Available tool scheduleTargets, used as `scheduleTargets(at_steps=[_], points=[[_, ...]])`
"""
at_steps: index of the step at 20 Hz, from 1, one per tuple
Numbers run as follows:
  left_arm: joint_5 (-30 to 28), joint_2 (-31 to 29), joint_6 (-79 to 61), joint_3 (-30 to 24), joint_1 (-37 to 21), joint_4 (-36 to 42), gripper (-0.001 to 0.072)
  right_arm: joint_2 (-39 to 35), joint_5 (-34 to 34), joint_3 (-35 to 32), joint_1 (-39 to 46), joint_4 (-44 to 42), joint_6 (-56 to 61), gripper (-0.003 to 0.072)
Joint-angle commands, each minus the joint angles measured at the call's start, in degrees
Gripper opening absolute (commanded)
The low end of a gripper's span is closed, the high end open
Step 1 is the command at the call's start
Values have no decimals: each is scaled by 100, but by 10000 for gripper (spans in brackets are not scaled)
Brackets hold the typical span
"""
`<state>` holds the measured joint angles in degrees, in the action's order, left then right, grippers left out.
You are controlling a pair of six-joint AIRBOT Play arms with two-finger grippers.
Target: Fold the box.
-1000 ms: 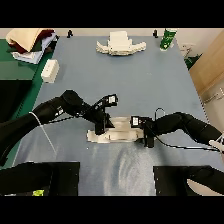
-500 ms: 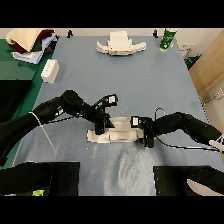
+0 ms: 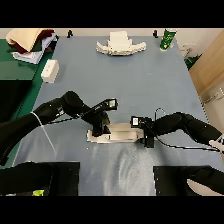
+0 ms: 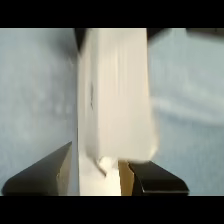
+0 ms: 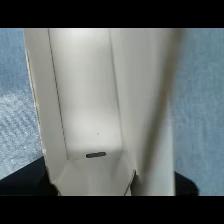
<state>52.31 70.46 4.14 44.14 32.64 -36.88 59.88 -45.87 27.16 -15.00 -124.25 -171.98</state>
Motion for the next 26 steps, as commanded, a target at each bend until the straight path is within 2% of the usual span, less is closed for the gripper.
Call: scheduleTargets(at_steps=[1,3,5,6,7,8,9,11,13,15,18,20,23,26], points=[[31,-262,627,11,-35,-258,429,4,33,-2,2,-2,-2,507],[254,-675,1862,11,-208,-1143,429,4,33,-2,2,-2,0,507],[935,-1158,3241,11,-450,-1818,427,4,35,-2,2,-2,-2,507],[1314,-1342,3860,9,-531,-1928,353,4,33,-2,2,-2,-2,507],[1720,-1488,4496,9,-557,-1904,142,4,35,0,2,-2,-2,507],[2002,-1556,4905,7,-496,-1696,12,4,35,0,2,-2,-2,507],[2074,-1547,5254,4,-358,-1305,12,4,35,0,2,-2,-2,507],[1550,-1397,5663,4,181,-269,12,4,35,0,2,-2,-2,507],[560,-1093,5880,11,791,354,12,4,35,0,2,-2,-2,507],[-332,-767,6255,55,1088,481,12,4,35,0,2,-2,-2,507],[-1290,-507,6848,94,984,448,11,4,35,0,2,-2,-2,507],[-1556,-396,7318,92,800,-15,12,4,35,0,2,-2,-2,507],[-1416,-140,8572,92,544,-1228,11,4,35,0,4,-2,-2,507],[-1266,153,8688,92,450,-1290,11,4,35,0,2,-2,-2,507]])
